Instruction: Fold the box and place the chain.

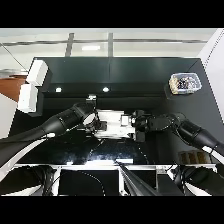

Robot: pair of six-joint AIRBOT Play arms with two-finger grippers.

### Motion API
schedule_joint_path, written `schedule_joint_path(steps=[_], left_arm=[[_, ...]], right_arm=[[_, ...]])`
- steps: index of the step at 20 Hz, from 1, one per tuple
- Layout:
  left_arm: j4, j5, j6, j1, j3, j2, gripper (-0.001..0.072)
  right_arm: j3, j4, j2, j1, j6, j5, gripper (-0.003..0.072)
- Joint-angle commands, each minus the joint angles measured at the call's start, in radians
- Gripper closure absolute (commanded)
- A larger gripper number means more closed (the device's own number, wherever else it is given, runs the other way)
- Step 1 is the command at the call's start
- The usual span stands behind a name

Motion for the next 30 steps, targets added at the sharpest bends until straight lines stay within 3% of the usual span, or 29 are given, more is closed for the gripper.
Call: schedule_joint_path(steps=[1, 3, 4, 5, 7, 9, 10, 11, 16, 21, 22, 23, 27, 28, 29, 30], left_arm=[[-0.014, 0.036, -0.009, 0.0, -0.032, -0.003, 0.0684], [-0.014, 0.047, -0.008, 0.001, -0.032, -0.003, 0.0685], [-0.014, 0.047, -0.007, 0.003, -0.032, -0.003, 0.0684], [-0.013, 0.044, -0.006, 0.003, -0.032, -0.003, 0.0684], [-0.014, 0.044, 0.0, 0.003, -0.032, -0.003, 0.0684], [-0.014, 0.044, 0.017, 0.003, -0.032, -0.005, 0.0684], [-0.014, 0.041, 0.025, 0.003, -0.032, -0.006, 0.0684], [-0.014, 0.04, 0.031, 0.003, -0.032, -0.008, 0.0684], [-0.014, 0.04, 0.031, 0.003, -0.032, -0.011, 0.0684], [-0.014, 0.04, 0.031, 0.003, -0.032, -0.011, 0.0684], [-0.014, 0.04, 0.031, 0.003, -0.032, -0.011, 0.0684], [-0.014, 0.04, 0.031, 0.003, -0.032, -0.011, 0.0684], [-0.014, 0.042, 0.031, 0.003, -0.032, -0.011, 0.0684], [-0.014, 0.042, 0.031, 0.003, -0.032, -0.011, 0.0684], [-0.014, 0.043, 0.031, 0.003, -0.032, -0.011, 0.0684], [-0.014, 0.043, 0.031, 0.003, -0.032, -0.011, 0.0684]], right_arm=[[0.0, 0.029, -0.005, 0.024, -0.045, -0.003, -0.0013], [0.0, 0.038, -0.027, 0.043, -0.057, 0.0, -0.0009], [0.0, 0.037, -0.035, 0.047, -0.057, 0.0, 0.0161], [0.0, 0.038, -0.041, 0.049, -0.057, 0.0, 0.0229], [0.0, 0.05, -0.043, 0.049, -0.055, 0.0, 0.0451], [0.0, 0.068, -0.043, 0.049, -0.049, -0.001, 0.045], [0.0, 0.09, -0.044, 0.05, -0.046, -0.002, 0.0587], [0.0, 0.113, -0.046, 0.052, -0.041, 0.0, 0.0614], [0.0, 0.134, -0.076, 0.11, 0.047, 0.08, 0.0614], [0.0, 0.049, -0.068, 0.086, 0.153, 0.044, 0.0611], [0.001, 0.034, -0.054, 0.075, 0.168, 0.017, 0.0526], [0.001, 0.026, -0.035, 0.063, 0.18, -0.01, 0.0379], [0.001, -0.032, 0.047, 0.009, 0.187, -0.149, 0.0357], [0.0, -0.031, 0.047, 0.0, 0.19, -0.16, 0.0279], [-0.001, -0.031, 0.047, -0.003, 0.193, -0.148, 0.0124], [-0.001, -0.031, 0.047, -0.003, 0.193, -0.125, 0.0089]])
